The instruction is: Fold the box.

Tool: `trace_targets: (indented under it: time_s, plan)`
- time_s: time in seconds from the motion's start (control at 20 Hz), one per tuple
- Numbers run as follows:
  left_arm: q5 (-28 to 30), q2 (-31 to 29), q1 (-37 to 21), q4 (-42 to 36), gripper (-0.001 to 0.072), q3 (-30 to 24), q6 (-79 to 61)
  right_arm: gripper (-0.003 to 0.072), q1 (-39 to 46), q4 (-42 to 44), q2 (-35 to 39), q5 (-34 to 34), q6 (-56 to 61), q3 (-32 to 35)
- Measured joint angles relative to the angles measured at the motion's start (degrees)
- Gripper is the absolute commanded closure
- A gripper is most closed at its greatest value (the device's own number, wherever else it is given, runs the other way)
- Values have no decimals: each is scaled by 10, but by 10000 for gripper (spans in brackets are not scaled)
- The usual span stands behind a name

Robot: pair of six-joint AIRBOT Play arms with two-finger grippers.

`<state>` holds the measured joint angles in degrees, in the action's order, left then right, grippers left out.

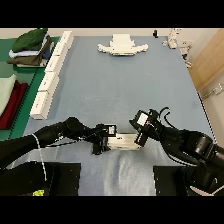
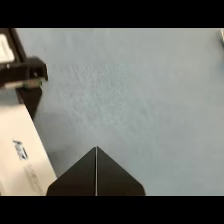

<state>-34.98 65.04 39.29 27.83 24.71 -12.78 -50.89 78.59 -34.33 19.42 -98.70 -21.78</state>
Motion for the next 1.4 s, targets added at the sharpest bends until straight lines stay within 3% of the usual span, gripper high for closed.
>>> trace_targets:
  time_s: [0.2,0.4,0.7,1.4]
  plan:
    - [0,0,0,0,198,0,0,679,-2,56,8,-109,96,58]
    - [0,0,0,0,199,0,0,679,-31,127,10,-158,132,100]
    - [0,0,0,0,199,0,0,679,-73,184,2,-184,146,130]
    - [0,0,0,0,199,0,0,679,-93,205,-54,-207,152,152]
